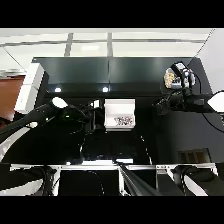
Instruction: Fold the box and place the chain.
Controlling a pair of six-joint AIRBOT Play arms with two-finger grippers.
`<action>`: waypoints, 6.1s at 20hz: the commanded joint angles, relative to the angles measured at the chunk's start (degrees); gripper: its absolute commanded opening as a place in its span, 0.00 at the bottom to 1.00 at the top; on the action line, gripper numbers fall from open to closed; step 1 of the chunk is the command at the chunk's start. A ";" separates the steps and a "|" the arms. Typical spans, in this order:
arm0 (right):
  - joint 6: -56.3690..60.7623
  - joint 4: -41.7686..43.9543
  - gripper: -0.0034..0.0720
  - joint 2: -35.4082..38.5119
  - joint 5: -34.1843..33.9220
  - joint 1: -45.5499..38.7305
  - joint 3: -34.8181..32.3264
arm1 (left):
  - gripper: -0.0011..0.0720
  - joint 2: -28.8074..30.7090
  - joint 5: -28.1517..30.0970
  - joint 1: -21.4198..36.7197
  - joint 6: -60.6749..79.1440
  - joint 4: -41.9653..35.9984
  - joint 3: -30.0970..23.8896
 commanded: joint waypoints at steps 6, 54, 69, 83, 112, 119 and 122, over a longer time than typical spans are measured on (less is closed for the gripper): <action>0.02 0.02 0.42 0.02 0.20 0.00 -0.02 | 0.98 -1.33 5.14 -3.04 -1.62 -1.38 0.55; -42.60 8.79 0.95 -20.28 11.63 10.32 6.64 | 0.65 -2.75 4.98 -5.09 0.96 -0.85 2.60; -40.17 7.28 0.37 -20.31 10.14 11.15 6.62 | 0.65 -2.75 4.85 -5.11 0.96 -0.85 2.60; -42.80 6.80 0.98 -21.49 3.32 15.98 6.10 | 0.65 -2.75 4.74 -5.09 0.96 -0.85 2.60; -40.81 1.73 0.68 -21.14 3.69 17.46 6.95 | 0.65 -2.75 4.26 -5.11 0.96 -0.87 2.60; -40.39 1.68 0.59 -21.16 3.65 17.46 6.93 | 0.65 -2.75 4.26 -5.11 0.96 -0.87 2.60; -40.37 1.75 0.59 -21.22 3.45 17.49 6.93 | 0.65 -2.75 4.26 -5.11 0.96 -0.87 2.60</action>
